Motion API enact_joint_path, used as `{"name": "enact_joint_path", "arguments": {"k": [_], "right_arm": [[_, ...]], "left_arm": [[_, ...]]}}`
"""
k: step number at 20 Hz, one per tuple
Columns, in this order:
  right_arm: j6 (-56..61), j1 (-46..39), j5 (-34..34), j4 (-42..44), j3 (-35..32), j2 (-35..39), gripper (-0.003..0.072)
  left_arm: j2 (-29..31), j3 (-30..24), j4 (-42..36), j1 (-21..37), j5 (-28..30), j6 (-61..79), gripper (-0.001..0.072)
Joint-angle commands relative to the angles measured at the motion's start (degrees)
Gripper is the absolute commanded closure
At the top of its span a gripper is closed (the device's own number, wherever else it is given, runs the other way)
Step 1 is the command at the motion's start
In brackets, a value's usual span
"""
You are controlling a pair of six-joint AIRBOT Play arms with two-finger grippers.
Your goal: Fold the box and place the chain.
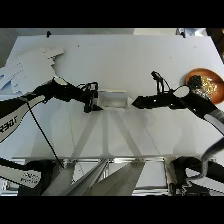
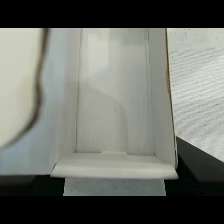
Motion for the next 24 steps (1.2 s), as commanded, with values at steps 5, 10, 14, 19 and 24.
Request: {"name": "enact_joint_path", "arguments": {"k": [5, 10, 14, 19, 24], "right_arm": [[-10.5, -0.1, 7.5, 11.5, 0.0, -0.2, 0.0268], [-12.2, 3.6, 7.6, 12.0, 0.0, -0.1, 0.0303], [-15.6, 7.2, 7.6, 12.0, 0.1, 3.0, 0.0382], [-16.7, 2.4, 6.9, 1.6, 0.0, 20.4, 0.0637], [-13.7, -11.1, 14.2, -10.0, -2.6, 28.0, 0.0676]], "left_arm": [[0.0, 0.0, 0.0, 0.0, 0.0, 0.0, 0.0374], [0.0, 0.0, 0.0, 0.0, 0.0, 0.0, 0.0374], [0.0, 0.0, 0.0, 0.0, 0.0, 0.0, 0.0374], [0.0, 0.0, 0.0, 0.0, 0.0, 0.0, 0.0374], [0.0, 0.0, 0.0, 0.0, 0.0, 0.0, 0.0374]]}}
